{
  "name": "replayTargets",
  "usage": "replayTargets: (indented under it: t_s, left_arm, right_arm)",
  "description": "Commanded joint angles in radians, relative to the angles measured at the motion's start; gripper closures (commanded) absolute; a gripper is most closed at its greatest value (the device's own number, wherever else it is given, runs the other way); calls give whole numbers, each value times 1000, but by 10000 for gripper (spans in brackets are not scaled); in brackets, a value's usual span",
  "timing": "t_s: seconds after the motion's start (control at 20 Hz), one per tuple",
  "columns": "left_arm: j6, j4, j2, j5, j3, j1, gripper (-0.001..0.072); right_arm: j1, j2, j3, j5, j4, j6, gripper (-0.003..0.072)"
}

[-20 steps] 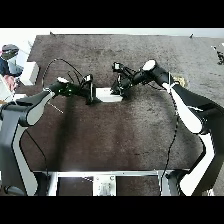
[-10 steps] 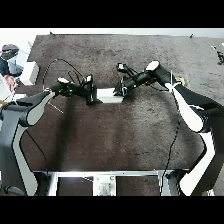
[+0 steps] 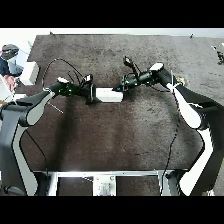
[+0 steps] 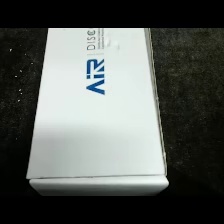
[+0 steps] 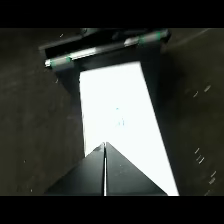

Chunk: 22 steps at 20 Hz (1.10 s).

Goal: Fold the box and place the chain.

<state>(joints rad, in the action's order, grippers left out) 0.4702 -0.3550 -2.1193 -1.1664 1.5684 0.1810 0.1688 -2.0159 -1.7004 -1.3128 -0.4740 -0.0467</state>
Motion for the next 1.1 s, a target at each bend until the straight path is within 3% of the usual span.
replayTargets:
  t_s: [0.0, 0.35, 0.6, 0.85, 1.05]
  left_arm:
    - [0, 0, 0, -1, 0, 1, 480]
    - [0, 0, 0, -1, 0, 1, 480]
    - [0, 0, 0, -1, 0, 1, 480]
    - [0, 0, 0, -1, 0, 1, 480]
    - [0, 0, 0, -1, 0, 1, 480]
  right_arm:
    - [2, -42, 0, -31, -77, -63, 677]
    - [4, -46, 1, 13, -193, -90, 678]
    - [4, -19, 1, 13, -119, -89, 680]
    - [4, 111, 1, 37, 1, -89, 681]
    - [3, 248, 2, 42, 13, -145, 682]
